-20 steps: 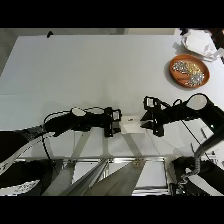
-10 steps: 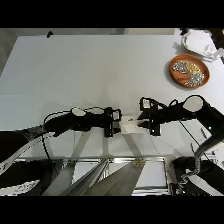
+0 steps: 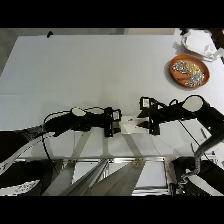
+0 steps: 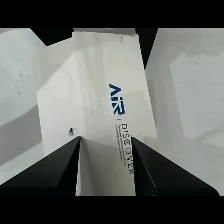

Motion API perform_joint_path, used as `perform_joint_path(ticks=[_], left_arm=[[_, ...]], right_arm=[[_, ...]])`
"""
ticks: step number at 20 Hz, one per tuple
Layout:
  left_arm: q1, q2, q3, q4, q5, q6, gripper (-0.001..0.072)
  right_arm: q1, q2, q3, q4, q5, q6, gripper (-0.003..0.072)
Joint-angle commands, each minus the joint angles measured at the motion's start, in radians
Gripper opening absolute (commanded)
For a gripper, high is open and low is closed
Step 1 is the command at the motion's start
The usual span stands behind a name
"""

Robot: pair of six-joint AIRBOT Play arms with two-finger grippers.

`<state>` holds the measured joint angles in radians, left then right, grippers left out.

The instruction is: Fold the box and place the chain.

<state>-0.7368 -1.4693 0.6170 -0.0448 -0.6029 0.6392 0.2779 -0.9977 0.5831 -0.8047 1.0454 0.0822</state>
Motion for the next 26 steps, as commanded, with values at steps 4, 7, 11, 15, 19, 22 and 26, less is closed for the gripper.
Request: perform_joint_path(ticks=[4, 7, 11, 15, 19, 22, 26], left_arm=[[0.0, 0.0, 0.0, 0.0, 0.0, 0.0, 0.0274], [0.0, 0.0, 0.0, 0.0, 0.0, 0.0, 0.0274], [0.0, 0.0, 0.0, 0.0, 0.0, 0.0, 0.0274], [0.0, 0.0, 0.0, 0.0, 0.0, 0.0, 0.0274], [0.0, 0.0, 0.0, 0.0, 0.0, 0.0, 0.0274], [0.0, 0.0, 0.0, 0.0, 0.0, 0.0, 0.0274], [0.0, 0.0, 0.0, 0.0, 0.0, 0.0, 0.0274]], right_arm=[[0.054, 0.0, 0.0, -0.038, -0.064, 0.0, 0.0368], [0.054, 0.0, 0.0, -0.053, -0.06, 0.001, 0.0367], [0.055, 0.0, 0.0, -0.053, -0.034, 0.0, 0.0362], [0.055, 0.0, 0.0, -0.046, -0.014, 0.0, 0.0362], [0.055, 0.0, 0.0, -0.004, -0.009, 0.0, 0.036], [0.055, 0.0, 0.0, -0.004, -0.017, 0.0, 0.0314], [0.055, 0.0, 0.0, -0.013, -0.041, 0.001, 0.0296]])
